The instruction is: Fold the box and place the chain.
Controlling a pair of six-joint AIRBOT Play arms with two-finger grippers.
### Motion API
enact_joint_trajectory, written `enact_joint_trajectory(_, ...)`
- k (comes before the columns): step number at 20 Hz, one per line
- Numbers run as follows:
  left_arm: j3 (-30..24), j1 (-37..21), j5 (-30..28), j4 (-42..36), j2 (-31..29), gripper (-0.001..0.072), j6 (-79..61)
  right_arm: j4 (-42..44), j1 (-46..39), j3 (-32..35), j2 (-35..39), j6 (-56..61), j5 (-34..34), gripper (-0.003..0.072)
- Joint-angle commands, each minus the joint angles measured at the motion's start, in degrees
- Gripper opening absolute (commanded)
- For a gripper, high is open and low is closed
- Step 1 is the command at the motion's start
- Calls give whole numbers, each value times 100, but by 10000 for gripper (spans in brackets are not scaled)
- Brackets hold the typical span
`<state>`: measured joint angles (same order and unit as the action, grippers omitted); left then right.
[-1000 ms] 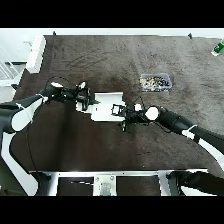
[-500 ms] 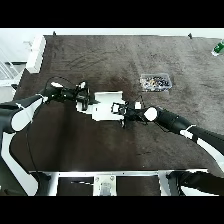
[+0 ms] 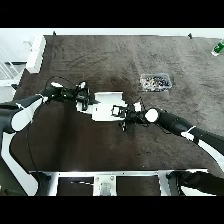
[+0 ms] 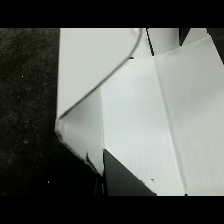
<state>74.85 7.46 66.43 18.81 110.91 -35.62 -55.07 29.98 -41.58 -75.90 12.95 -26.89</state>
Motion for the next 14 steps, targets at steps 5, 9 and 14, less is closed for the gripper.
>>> enact_joint_trajectory(5, 2, -2, 2, 2, 4, 21, 0, -2, 7, 35, -297, -164, 728, 528)
enact_joint_trajectory(9, 2, -2, 2, 4, 4, 21, 2, 0, -31, -9, 76, -142, 868, 528)
enact_joint_trajectory(14, 2, -2, 2, 4, 4, 21, 2, 20, -275, -50, 369, -162, 892, 528)
